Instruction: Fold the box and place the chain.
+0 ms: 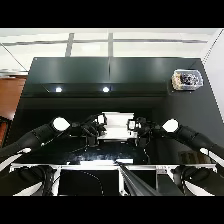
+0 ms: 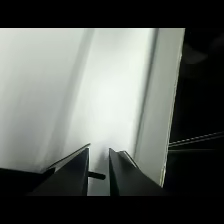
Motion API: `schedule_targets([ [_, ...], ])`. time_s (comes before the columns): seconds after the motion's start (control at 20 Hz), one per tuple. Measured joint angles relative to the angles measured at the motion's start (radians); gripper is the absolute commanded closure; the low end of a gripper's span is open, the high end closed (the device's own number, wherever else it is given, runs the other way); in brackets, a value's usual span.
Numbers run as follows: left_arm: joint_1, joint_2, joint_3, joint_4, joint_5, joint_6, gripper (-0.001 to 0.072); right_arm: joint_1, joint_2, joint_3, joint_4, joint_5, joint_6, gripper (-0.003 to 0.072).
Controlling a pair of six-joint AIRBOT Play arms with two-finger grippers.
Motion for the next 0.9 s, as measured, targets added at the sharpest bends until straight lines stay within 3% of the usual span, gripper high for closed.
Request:
schedule_targets([
  [0.05, 0.000, 0.000, 0.000, -0.001, -0.004, -0.003, 0.0492, 0.000, 0.000, 0.000, 0.000, 0.000, 0.000, 0.0269],
  [0.15, 0.001, 0.001, 0.000, 0.002, -0.008, -0.003, 0.0651, 0.000, 0.000, 0.000, 0.000, 0.000, 0.000, 0.0269],
  [0.25, 0.007, 0.008, 0.000, 0.005, -0.012, -0.008, 0.0680, 0.000, 0.000, 0.000, 0.000, 0.000, 0.001, 0.0269],
  [0.4, 0.041, 0.043, 0.000, 0.036, -0.018, -0.078, 0.0680, 0.000, 0.000, 0.000, 0.001, 0.000, 0.002, 0.0269],
  [0.6, 0.156, 0.146, 0.000, 0.174, -0.043, -0.354, 0.0680, 0.000, 0.000, 0.000, 0.001, 0.001, 0.002, 0.0270],
  [0.75, 0.316, 0.226, 0.000, 0.260, -0.121, -0.637, 0.0680, 0.000, 0.000, 0.000, 0.001, 0.000, 0.002, 0.0270],
  [0.9, 0.512, 0.260, -0.005, 0.299, -0.261, -0.896, 0.0681, 0.000, 0.000, 0.000, 0.001, 0.000, 0.004, 0.0269],
])
